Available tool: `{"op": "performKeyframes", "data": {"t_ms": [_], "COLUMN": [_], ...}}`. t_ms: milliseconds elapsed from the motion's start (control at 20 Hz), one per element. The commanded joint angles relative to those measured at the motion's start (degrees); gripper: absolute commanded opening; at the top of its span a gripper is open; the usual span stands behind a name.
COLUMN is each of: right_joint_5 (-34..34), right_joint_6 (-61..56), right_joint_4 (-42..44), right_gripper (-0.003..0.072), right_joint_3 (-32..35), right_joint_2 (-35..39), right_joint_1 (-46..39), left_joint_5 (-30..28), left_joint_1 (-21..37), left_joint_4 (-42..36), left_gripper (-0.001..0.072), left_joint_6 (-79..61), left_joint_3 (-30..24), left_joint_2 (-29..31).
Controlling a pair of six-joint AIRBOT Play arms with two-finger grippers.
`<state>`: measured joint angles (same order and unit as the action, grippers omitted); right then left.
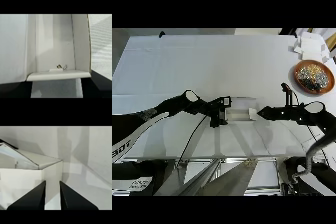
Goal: Fold the box and place the chain.
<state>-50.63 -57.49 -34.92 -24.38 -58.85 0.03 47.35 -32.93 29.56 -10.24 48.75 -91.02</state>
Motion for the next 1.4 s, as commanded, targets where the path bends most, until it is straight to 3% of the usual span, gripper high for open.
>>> {"op": "performKeyframes", "data": {"t_ms": [0, 50, 250, 350, 450, 600, 950, 1250, 1350], "right_joint_5": [-1.22, -1.03, 3.17, 5.75, 6.34, 6.34, 3.52, -1.07, -3.80], "right_joint_6": [0.72, 0.35, -2.95, -9.77, -16.81, -22.53, -42.71, -50.93, -54.25], "right_joint_4": [1.86, 1.77, -0.44, -8.39, -15.76, -19.39, -35.89, -42.16, -45.53], "right_gripper": [0.0268, 0.0304, 0.0327, 0.0348, 0.0421, 0.0420, 0.0421, 0.0423, 0.0464], "right_joint_3": [-0.02, -0.02, -0.35, -1.75, -4.09, -7.28, -13.66, -18.64, -21.35], "right_joint_2": [1.36, 1.33, 1.33, 1.33, 1.31, 0.57, -5.88, -11.72, -14.38], "right_joint_1": [0.76, 1.90, 7.15, 9.25, 11.78, 15.78, 25.16, 30.08, 31.58], "left_joint_5": [0.00, 0.00, 0.00, 0.00, 0.00, 0.00, 0.00, 0.00, 0.00], "left_joint_1": [-0.02, -0.02, -0.02, -0.02, -0.02, -0.02, -0.02, -0.02, -0.02], "left_joint_4": [0.00, 0.00, 0.00, 0.00, 0.00, 0.00, 0.00, 0.00, 0.00], "left_gripper": [0.0310, 0.0310, 0.0310, 0.0310, 0.0310, 0.0310, 0.0310, 0.0310, 0.0310], "left_joint_6": [0.00, 0.00, 0.00, 0.00, 0.00, 0.00, 0.00, 0.00, 0.00], "left_joint_3": [-0.02, -0.02, -0.02, -0.02, -0.02, -0.02, -0.02, -0.02, -0.02], "left_joint_2": [0.02, 0.02, 0.02, 0.02, 0.02, 0.02, 0.02, 0.02, 0.02]}}
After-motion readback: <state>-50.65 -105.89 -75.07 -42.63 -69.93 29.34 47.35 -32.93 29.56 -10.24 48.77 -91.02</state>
